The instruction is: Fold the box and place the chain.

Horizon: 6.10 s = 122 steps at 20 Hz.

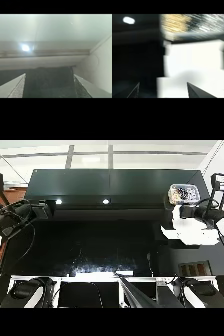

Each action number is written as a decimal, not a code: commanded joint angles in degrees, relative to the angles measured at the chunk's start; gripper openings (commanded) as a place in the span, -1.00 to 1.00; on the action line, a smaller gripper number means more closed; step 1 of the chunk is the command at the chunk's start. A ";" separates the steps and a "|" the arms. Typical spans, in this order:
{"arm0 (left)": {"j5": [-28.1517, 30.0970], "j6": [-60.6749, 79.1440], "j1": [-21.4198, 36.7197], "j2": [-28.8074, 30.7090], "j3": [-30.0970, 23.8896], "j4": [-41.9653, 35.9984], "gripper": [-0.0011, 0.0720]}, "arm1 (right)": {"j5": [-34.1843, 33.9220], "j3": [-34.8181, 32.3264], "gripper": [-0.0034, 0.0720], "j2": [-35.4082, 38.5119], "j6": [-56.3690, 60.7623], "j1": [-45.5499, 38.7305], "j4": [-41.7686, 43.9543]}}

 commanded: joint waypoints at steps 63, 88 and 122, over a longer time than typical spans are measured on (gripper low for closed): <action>-13.53 0.00 -5.25 -13.53 -0.04 -23.12 0.94 | 0.63 -11.47 -0.84 3.10 -34.95 -4.81 52.78; -24.28 36.06 -12.37 -47.43 -0.02 -55.71 0.94 | -2.64 -21.03 -0.84 11.26 -35.58 10.99 56.00; -39.95 66.05 -10.99 -54.69 2.16 -59.10 0.59 | -1.22 -21.03 -0.84 11.26 -35.60 10.99 54.88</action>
